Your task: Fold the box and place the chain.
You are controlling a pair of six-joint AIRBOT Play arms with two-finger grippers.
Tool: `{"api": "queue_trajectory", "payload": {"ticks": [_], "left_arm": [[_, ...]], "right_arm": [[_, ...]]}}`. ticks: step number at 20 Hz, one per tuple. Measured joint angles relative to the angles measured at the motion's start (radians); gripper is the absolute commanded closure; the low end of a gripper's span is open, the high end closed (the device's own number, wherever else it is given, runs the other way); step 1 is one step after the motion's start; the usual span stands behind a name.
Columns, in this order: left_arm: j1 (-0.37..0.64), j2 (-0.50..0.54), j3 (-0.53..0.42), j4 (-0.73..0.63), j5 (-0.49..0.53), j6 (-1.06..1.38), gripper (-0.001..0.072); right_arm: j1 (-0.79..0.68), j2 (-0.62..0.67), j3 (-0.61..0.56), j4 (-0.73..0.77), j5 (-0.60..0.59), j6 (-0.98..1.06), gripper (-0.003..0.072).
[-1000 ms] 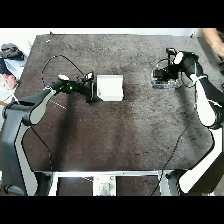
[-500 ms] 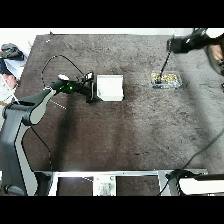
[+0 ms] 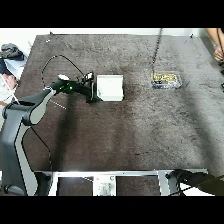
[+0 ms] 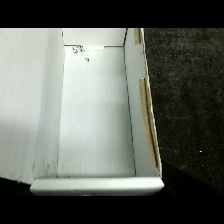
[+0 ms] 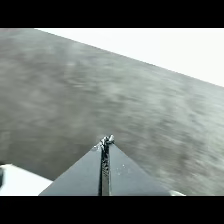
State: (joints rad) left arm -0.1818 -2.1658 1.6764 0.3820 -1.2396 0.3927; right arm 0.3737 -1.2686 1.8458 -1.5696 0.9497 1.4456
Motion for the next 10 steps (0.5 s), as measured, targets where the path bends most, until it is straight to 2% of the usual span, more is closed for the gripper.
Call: {"api": "queue_trajectory", "payload": {"ticks": [5,10], "left_arm": [[0.000,0.000,0.000,0.000,0.000,0.000,0.0195],[0.000,0.000,0.000,0.000,0.000,0.000,0.0195]], "right_arm": [[0.121,-0.040,-0.088,0.005,-0.028,-0.006,0.0675],[0.182,-0.127,-0.214,0.022,-0.118,0.014,0.0676]]}}
